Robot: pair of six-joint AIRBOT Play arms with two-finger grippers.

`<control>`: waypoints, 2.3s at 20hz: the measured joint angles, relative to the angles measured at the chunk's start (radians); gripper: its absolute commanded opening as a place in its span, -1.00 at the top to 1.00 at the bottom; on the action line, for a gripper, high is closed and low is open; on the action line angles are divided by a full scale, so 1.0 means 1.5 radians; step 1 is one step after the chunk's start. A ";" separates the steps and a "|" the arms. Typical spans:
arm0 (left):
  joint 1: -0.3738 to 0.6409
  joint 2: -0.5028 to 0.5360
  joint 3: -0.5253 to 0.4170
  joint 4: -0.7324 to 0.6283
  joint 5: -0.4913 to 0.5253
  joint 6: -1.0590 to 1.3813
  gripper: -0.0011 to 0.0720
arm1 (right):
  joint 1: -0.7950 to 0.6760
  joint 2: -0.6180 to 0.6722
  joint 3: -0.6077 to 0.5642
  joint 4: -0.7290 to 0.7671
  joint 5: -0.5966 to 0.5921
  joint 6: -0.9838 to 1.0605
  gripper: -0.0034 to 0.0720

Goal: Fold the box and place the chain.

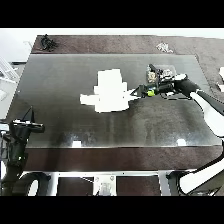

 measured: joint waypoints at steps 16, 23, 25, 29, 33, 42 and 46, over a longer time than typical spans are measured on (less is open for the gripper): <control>0.000 0.000 0.000 0.000 -0.083 -0.001 0.06 | 0.017 -0.020 0.001 -0.022 -0.039 0.038 0.89; 0.000 0.000 0.000 -0.002 -0.096 -0.001 0.06 | 0.018 -0.021 0.001 -0.022 -0.038 0.047 0.89; 0.000 0.000 0.000 -0.018 -0.100 -0.001 0.06 | 0.018 -0.021 0.001 -0.022 -0.038 0.047 0.89; 0.000 -0.003 0.008 -0.056 -0.100 -0.008 0.06 | 0.018 -0.021 0.001 -0.022 -0.038 0.047 0.89; 0.000 -0.079 0.061 -0.070 -0.102 -0.027 0.05 | 0.018 -0.021 0.001 -0.022 -0.038 0.046 0.89; 0.000 -0.613 0.401 -0.055 -0.294 -0.100 -0.08 | 0.018 -0.021 0.001 -0.022 -0.037 0.046 0.89; 0.000 -0.880 0.615 0.106 -0.443 -0.307 -0.08 | 0.018 -0.021 0.001 -0.022 -0.037 0.046 0.89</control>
